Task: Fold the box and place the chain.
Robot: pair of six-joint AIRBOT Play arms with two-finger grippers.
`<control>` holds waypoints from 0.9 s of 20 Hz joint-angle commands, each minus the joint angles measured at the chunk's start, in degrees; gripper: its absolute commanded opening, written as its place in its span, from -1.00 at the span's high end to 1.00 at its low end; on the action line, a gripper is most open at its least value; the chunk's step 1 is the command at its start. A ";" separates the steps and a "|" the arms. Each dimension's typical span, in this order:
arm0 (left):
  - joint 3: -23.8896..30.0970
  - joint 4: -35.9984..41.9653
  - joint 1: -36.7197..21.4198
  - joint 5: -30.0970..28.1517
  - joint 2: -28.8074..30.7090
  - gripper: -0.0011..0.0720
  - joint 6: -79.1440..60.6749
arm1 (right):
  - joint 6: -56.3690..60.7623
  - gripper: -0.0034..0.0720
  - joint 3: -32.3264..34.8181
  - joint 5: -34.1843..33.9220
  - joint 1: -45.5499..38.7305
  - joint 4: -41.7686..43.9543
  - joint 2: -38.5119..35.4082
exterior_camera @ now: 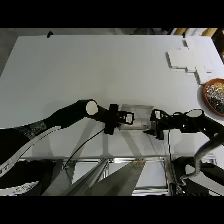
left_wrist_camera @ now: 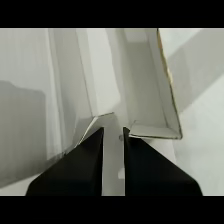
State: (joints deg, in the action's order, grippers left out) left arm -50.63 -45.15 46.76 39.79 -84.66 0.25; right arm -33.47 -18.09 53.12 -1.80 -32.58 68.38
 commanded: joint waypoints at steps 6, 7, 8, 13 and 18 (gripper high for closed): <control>-0.04 4.83 1.20 0.04 -1.38 0.00 -3.02 | 0.00 -0.18 -0.04 0.02 -0.04 0.00 -0.04; -0.04 4.79 1.20 0.04 -1.38 -0.26 -3.02 | 0.00 -0.18 -0.04 0.00 -0.04 0.00 -0.04; -0.04 4.72 1.20 0.02 -1.36 -0.40 -2.95 | 0.00 -0.18 -0.04 0.00 -0.04 0.00 -0.04; -0.04 0.72 0.96 1.27 2.45 0.02 5.33 | 0.00 -0.18 -0.04 0.00 -0.04 0.00 -0.04; -0.04 -13.86 -1.20 9.86 12.68 0.97 37.51 | -0.02 -0.18 -0.04 0.00 -0.04 0.00 -0.04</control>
